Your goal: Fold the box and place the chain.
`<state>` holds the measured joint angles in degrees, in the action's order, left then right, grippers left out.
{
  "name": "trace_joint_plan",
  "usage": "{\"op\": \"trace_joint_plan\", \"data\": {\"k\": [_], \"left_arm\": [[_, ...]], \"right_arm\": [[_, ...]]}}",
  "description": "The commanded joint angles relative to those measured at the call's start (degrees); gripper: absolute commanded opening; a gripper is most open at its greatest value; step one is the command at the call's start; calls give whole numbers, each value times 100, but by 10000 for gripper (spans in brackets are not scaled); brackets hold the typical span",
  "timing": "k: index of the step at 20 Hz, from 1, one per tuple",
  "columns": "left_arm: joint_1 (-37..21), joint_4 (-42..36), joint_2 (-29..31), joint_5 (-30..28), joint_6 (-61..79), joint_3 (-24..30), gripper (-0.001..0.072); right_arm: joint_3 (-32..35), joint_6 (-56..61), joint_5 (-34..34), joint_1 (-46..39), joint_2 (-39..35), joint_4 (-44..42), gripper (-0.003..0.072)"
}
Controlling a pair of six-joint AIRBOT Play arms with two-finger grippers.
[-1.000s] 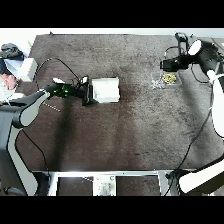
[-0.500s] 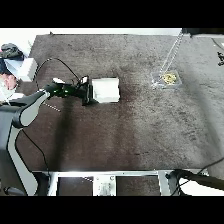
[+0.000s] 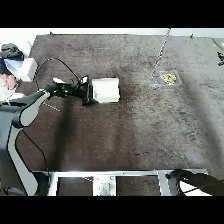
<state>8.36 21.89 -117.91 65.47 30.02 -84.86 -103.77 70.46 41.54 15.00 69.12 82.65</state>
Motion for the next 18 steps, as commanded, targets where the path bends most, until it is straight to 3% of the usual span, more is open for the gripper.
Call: {"op": "trace_joint_plan", "data": {"k": [1,6,11,18], "left_arm": [[0,0,-2,-2,0,0,325],[0,0,-2,-2,0,0,326],[0,0,-2,-2,0,0,326],[0,0,-2,-2,0,0,326]], "right_arm": [[-2,-46,-79,494,-35,2,12],[2,-42,-59,916,52,-2,12],[31,-44,557,1217,573,-278,12],[715,-46,647,1690,1335,-839,12]]}}
